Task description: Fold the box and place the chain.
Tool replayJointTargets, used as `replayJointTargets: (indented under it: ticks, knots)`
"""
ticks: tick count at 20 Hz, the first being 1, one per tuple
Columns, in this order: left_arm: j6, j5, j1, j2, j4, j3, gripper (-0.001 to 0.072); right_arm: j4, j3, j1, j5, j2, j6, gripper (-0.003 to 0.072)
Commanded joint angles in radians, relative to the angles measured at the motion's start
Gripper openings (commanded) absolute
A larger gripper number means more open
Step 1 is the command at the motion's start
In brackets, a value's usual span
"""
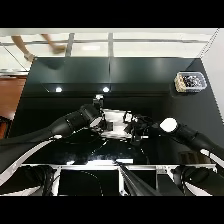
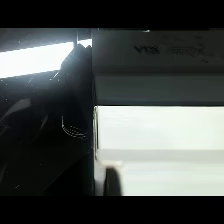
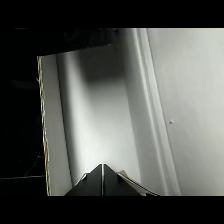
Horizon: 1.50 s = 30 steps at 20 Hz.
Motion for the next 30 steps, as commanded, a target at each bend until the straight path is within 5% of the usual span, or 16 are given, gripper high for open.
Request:
replayJointTargets:
  ticks: [1,3,5,6,8,9,10,11,12,15,19,23,27,30]
  knots:
    - [0.001,0.002,0.000,0.000,-0.003,0.000,0.0029,0.031,0.000,0.010,-0.025,-0.024,0.067,0.0007]
    - [0.001,0.002,0.000,0.000,-0.003,0.000,0.0029,0.031,0.000,0.010,-0.024,-0.024,0.080,0.0009]
    - [0.001,0.002,0.000,0.000,-0.003,0.000,0.0028,0.031,0.000,0.010,-0.028,-0.024,0.107,0.0329]
    - [0.001,0.002,0.000,0.000,-0.003,0.000,0.0028,0.031,0.000,0.010,-0.028,-0.024,0.107,0.0326]
    - [0.001,0.001,0.000,0.000,-0.003,0.000,0.0028,0.031,0.000,0.010,-0.029,-0.024,0.115,0.0132]
    - [0.001,0.001,0.000,0.000,-0.004,0.000,0.0028,0.031,0.000,0.010,-0.034,-0.024,0.117,0.0172]
    - [0.001,0.001,0.000,0.000,-0.004,0.000,0.0029,0.031,0.000,0.010,-0.041,-0.024,0.118,0.0307]
    - [0.001,0.002,0.000,0.000,-0.004,0.000,0.0028,0.030,0.000,0.010,-0.039,-0.023,0.122,0.0121]
    - [0.001,0.002,0.000,0.000,-0.004,0.000,0.0028,0.017,0.001,0.010,-0.035,-0.017,0.162,0.0011]
    - [0.001,0.001,0.000,0.000,-0.004,0.000,0.0028,-0.219,0.035,-0.066,0.091,0.082,0.632,0.0012]
    - [0.001,0.002,0.000,0.000,-0.003,0.000,0.0028,-0.565,0.028,-0.370,0.288,0.296,1.256,0.0011]
    - [0.001,0.002,0.000,0.000,-0.003,0.000,0.0028,-0.488,-0.114,-0.572,0.346,0.319,1.513,0.0012]
    - [0.001,0.002,0.000,0.000,-0.003,0.000,0.0028,-0.330,-0.229,-0.510,0.273,0.259,1.500,0.0012]
    - [0.001,0.002,0.000,0.000,-0.003,0.000,0.0028,-0.079,-0.225,-0.431,0.269,0.148,1.302,0.0013]
